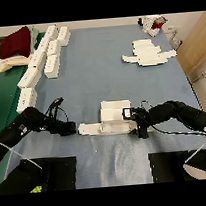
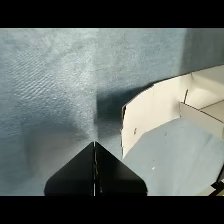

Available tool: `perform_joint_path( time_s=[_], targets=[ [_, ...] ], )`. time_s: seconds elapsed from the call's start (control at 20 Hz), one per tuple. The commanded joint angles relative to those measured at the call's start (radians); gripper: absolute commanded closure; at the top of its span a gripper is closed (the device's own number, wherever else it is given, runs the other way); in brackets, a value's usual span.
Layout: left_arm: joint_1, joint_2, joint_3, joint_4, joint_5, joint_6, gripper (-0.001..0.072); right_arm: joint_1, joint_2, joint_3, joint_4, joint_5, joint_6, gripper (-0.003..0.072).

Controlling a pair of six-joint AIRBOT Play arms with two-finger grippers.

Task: Fold the box.

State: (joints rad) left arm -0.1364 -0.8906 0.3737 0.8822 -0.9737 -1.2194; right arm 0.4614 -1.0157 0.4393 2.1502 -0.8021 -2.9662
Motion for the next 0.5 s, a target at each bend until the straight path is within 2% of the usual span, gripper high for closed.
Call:
perform_joint_path(
  time_s=[0.0, 0.15, 0.35, 0.45],
  targets=[
    [-0.092, -0.063, -0.02, -0.096, 0.087, 0.032, 0.0695, 0.0, 0.001, 0.0, 0.0, 0.0, 0.0, 0.0129],
    [-0.186, -0.083, -0.014, -0.193, 0.145, 0.088, 0.0695, 0.0, 0.001, 0.0, 0.0, 0.0, 0.0, 0.0129],
    [-0.195, -0.081, 0.039, -0.226, 0.117, 0.104, 0.0695, 0.0, 0.001, 0.0, 0.0, 0.0, 0.0, 0.0129],
    [-0.195, -0.081, 0.046, -0.292, 0.09, 0.134, 0.0695, 0.0, 0.001, 0.0, 0.0, 0.0, 0.0, 0.0129]
  ],
)
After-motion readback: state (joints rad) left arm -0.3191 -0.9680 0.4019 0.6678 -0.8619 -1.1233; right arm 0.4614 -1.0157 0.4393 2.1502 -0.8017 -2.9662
